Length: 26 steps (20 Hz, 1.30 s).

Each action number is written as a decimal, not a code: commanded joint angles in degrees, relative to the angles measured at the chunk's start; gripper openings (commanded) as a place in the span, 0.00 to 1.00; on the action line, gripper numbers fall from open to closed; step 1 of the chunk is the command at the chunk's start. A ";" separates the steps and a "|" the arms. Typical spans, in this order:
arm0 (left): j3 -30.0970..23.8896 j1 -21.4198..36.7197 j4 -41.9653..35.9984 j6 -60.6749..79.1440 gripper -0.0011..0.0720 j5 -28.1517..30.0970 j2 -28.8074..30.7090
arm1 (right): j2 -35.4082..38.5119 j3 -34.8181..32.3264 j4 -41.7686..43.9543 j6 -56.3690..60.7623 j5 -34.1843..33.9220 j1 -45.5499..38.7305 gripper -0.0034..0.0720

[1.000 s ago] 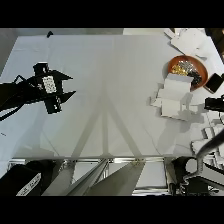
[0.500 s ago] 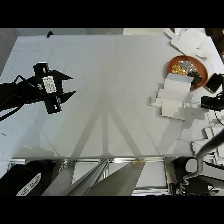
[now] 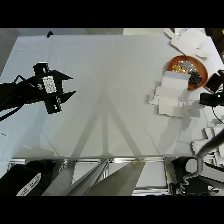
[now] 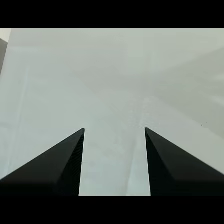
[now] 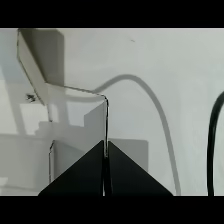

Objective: Fold the box and place the chain.

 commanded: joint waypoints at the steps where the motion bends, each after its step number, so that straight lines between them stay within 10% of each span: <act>1: 0.04 -0.02 0.00 0.02 0.57 0.02 0.07 | 4.26 0.02 17.03 -9.68 3.82 0.57 0.06; 11: 0.04 -0.02 0.00 0.02 0.57 0.02 0.07 | 5.68 0.00 38.16 -10.51 -0.28 27.58 0.06; 19: 0.04 -0.02 0.02 0.02 0.57 0.02 0.07 | 5.40 -0.22 35.63 -7.19 -22.53 50.34 0.06; 26: 0.04 -0.02 0.02 0.02 0.57 0.04 0.07 | 2.08 -8.41 28.22 -3.08 -36.09 52.87 0.06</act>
